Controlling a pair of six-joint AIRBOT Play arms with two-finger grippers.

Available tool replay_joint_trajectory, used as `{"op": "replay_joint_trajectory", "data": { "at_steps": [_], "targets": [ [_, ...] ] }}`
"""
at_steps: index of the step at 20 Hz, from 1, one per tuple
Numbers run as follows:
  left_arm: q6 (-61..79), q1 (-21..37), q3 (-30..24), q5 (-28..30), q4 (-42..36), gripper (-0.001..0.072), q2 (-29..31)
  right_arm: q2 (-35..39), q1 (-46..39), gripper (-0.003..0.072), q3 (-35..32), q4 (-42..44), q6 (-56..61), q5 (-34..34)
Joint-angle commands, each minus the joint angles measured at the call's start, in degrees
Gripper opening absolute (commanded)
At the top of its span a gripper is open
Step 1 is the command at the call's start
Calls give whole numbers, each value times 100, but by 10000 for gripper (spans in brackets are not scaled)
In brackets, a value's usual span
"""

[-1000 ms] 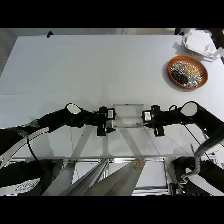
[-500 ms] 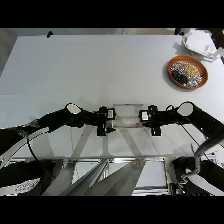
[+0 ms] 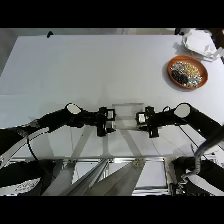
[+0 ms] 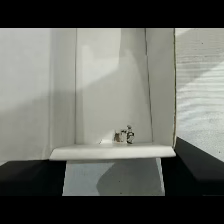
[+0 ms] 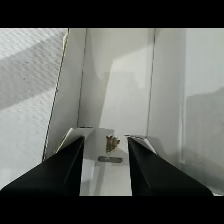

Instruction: Fold the box and place the chain.

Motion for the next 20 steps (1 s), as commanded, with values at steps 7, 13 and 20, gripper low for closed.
{"op": "replay_joint_trajectory", "data": {
  "at_steps": [7,13,20],
  "targets": [
    [-9,0,4,17,-13,86,-2,214,-28,12,-2,-31,809,46],
    [-9,0,4,20,-13,86,-2,1408,-911,13,-2,-391,4444,444],
    [-9,-2,4,17,-13,86,-2,2243,-2238,13,-2,-1650,8229,699]
  ]
}}
